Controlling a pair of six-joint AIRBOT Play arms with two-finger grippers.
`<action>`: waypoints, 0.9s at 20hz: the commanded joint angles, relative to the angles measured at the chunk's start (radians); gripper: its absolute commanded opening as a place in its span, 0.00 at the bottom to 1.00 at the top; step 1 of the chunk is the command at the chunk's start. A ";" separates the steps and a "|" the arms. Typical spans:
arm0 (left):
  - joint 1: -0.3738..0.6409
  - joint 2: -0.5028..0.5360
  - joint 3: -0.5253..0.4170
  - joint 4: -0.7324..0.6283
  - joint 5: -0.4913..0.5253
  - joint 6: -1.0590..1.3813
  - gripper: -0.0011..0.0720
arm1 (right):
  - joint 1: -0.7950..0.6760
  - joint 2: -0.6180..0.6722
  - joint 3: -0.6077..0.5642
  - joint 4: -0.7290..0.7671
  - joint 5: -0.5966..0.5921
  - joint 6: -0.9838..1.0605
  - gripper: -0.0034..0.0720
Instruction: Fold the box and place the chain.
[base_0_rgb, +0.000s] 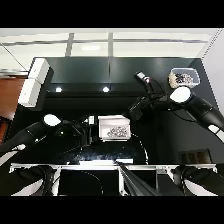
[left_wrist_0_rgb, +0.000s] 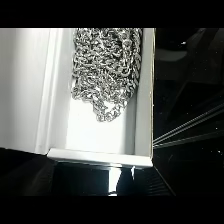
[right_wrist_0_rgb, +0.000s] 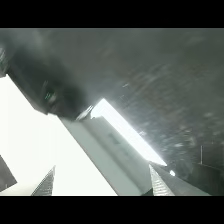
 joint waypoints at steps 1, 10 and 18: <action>0.000 -0.001 0.001 0.000 0.000 0.000 0.56 | 0.037 -0.026 0.000 0.028 0.058 -0.164 0.97; 0.000 -0.001 0.001 0.000 0.000 0.001 0.56 | 0.108 -0.026 0.000 0.003 0.059 -0.263 0.97; 0.000 -0.001 0.001 0.000 0.000 0.001 0.56 | 0.108 -0.026 0.000 -0.063 0.081 -0.308 0.87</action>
